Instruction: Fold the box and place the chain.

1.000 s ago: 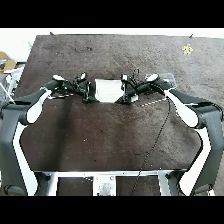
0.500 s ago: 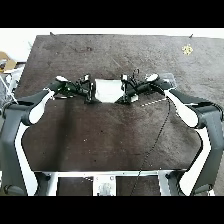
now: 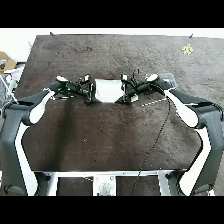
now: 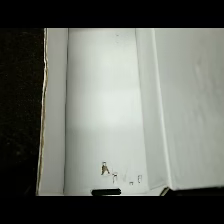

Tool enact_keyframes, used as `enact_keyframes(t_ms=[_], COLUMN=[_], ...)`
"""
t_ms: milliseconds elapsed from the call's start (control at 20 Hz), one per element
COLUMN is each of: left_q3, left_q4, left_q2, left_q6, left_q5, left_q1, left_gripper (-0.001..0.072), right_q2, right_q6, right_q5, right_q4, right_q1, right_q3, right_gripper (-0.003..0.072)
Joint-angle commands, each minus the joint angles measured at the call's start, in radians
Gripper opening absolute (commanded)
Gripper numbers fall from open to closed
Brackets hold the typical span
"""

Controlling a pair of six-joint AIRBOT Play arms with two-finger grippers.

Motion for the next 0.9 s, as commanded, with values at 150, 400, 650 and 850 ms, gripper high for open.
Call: enact_keyframes(t_ms=[150,400,650,850], left_q3=[0.0,0.0,0.0,0.0], left_q4=[-0.013,-0.011,-0.012,-0.011], left_q2=[-0.006,-0.006,-0.006,-0.006], left_q6=[0.002,0.0,-0.002,-0.002], left_q5=[0.006,0.027,0.027,0.031], left_q1=[0.0,0.0,0.0,0.0], left_gripper=[0.0716,0.0716,0.0716,0.0687], right_q2=[0.0,0.0,0.0,0.0], right_q6=[0.0,0.0,0.0,0.0], right_q5=[0.0,0.0,0.0,0.0], right_q4=[0.0,0.0,0.0,0.0], right_q1=[-0.001,0.0,-0.001,-0.001], right_q3=[0.0,0.0,0.0,0.0], right_gripper=[0.0438,0.0438,0.0438,0.0438])
